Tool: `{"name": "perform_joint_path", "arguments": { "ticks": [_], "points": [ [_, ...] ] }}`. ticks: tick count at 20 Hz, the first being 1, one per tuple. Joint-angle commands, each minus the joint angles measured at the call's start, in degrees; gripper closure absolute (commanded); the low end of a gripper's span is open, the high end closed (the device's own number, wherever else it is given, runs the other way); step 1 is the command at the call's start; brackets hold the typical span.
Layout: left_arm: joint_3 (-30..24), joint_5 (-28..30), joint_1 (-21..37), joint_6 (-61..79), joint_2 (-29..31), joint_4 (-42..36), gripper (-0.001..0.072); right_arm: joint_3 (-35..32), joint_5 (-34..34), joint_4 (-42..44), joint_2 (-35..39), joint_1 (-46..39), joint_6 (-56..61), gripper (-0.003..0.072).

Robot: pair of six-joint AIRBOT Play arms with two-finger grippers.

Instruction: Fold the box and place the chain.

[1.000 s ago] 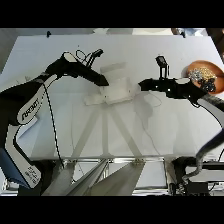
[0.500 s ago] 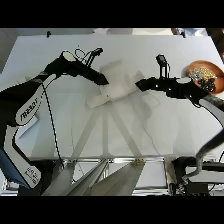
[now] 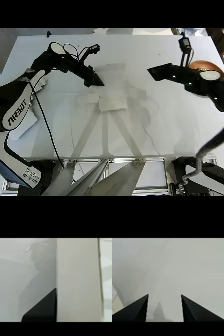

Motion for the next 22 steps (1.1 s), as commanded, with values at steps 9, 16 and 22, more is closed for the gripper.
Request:
{"name": "perform_joint_path", "arguments": {
  "ticks": [9,16,22],
  "points": [
    [0.0,11.5,-3.3,13.2,-5.3,3.7,0.0706,0.0,8.0,-17.5,3.0,-3.7,10.1,0.0220],
    [0.0,12.8,-4.2,13.2,-6.2,3.7,0.0703,0.0,8.0,-17.5,3.0,-3.7,10.1,0.0220],
    [0.0,12.2,-4.2,13.2,-6.2,3.7,0.0696,0.0,8.3,-17.4,3.0,-3.7,10.1,0.0220]
  ]
}}
